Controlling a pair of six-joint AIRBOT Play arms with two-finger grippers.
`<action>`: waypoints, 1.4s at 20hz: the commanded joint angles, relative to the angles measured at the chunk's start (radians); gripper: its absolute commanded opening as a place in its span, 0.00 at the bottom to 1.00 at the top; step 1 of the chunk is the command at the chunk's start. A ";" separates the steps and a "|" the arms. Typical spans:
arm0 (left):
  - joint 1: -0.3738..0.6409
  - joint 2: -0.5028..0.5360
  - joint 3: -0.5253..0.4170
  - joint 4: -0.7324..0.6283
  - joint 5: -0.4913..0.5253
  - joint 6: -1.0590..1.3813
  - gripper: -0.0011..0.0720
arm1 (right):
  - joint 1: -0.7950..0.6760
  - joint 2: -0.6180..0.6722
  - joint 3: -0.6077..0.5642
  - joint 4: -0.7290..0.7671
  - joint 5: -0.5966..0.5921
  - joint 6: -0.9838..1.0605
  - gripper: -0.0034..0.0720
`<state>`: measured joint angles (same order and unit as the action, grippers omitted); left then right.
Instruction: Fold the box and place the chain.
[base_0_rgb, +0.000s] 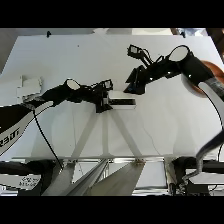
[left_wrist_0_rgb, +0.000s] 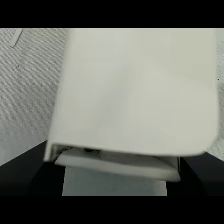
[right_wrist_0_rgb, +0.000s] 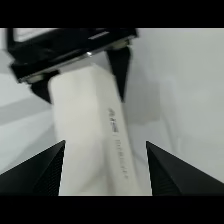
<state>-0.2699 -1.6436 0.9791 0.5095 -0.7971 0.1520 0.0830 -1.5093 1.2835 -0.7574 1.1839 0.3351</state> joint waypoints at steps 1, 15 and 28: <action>0.000 0.000 0.000 0.000 0.000 0.000 0.34 | -0.017 -0.054 0.000 0.006 -0.010 -0.006 0.70; 0.000 0.000 0.000 0.000 0.000 0.000 0.34 | 0.068 -0.122 0.000 -0.127 0.032 -0.055 0.46; 0.000 0.000 0.000 0.000 0.000 0.000 0.34 | 0.111 -0.122 0.000 -0.229 0.073 0.027 0.69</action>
<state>-0.2695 -1.6440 0.9783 0.5117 -0.7963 0.1528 0.1925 -1.6310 1.2842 -0.9695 1.2320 0.3405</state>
